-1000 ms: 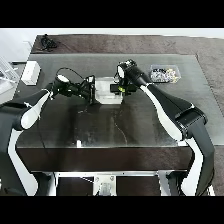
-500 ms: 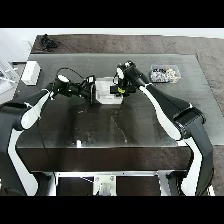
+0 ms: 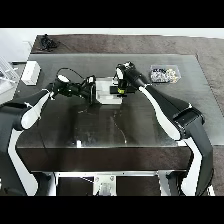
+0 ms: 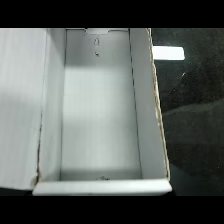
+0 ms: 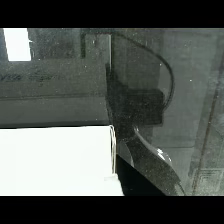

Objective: Fold the box and place the chain.

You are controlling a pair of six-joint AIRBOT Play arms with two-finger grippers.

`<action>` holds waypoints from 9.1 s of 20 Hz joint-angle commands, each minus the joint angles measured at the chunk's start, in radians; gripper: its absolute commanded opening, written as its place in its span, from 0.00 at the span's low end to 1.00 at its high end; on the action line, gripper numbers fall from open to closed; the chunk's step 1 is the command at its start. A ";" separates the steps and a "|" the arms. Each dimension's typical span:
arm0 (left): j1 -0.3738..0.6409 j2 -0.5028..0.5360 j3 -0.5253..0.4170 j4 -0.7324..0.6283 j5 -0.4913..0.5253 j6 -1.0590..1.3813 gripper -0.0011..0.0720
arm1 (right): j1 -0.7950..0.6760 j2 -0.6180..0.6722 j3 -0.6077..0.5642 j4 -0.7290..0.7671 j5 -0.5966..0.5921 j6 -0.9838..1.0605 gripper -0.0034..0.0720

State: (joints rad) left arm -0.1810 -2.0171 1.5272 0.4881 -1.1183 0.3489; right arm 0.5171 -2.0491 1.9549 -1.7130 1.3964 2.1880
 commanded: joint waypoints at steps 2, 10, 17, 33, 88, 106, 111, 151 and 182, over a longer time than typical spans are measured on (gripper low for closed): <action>0.001 0.000 0.000 0.000 0.000 0.000 0.74 | 0.015 -0.001 -0.001 -0.021 -0.019 0.002 0.04; 0.001 0.000 0.000 0.000 0.000 0.000 0.74 | 0.017 0.000 0.000 -0.035 -0.014 0.007 0.05; 0.001 0.000 0.000 0.000 0.000 0.000 0.74 | 0.015 0.014 0.000 -0.037 -0.009 0.029 0.25; 0.001 0.000 0.000 0.000 0.000 0.000 0.74 | 0.016 0.054 0.000 -0.018 0.011 0.029 0.56; 0.001 0.000 0.000 0.000 0.000 0.000 0.74 | -0.637 -0.010 0.037 0.352 -0.360 -0.748 0.05; 0.001 0.000 0.000 0.000 0.000 0.000 0.74 | -0.362 0.686 0.075 0.253 -0.370 -0.762 0.05; 0.001 0.000 0.000 0.000 0.000 0.000 0.74 | -0.180 0.768 0.075 0.254 -0.380 -0.813 0.05; 0.001 0.000 0.000 0.000 0.000 0.000 0.74 | -0.013 0.319 -0.385 0.441 -0.458 -0.835 0.08; 0.001 0.000 0.000 0.000 0.000 0.000 0.74 | -0.528 0.304 -0.739 0.813 -1.116 -0.620 0.77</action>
State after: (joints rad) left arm -0.1799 -2.0167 1.5272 0.4881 -1.1183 0.3481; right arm -0.0193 -1.6905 1.1816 -0.9890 0.3222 1.5692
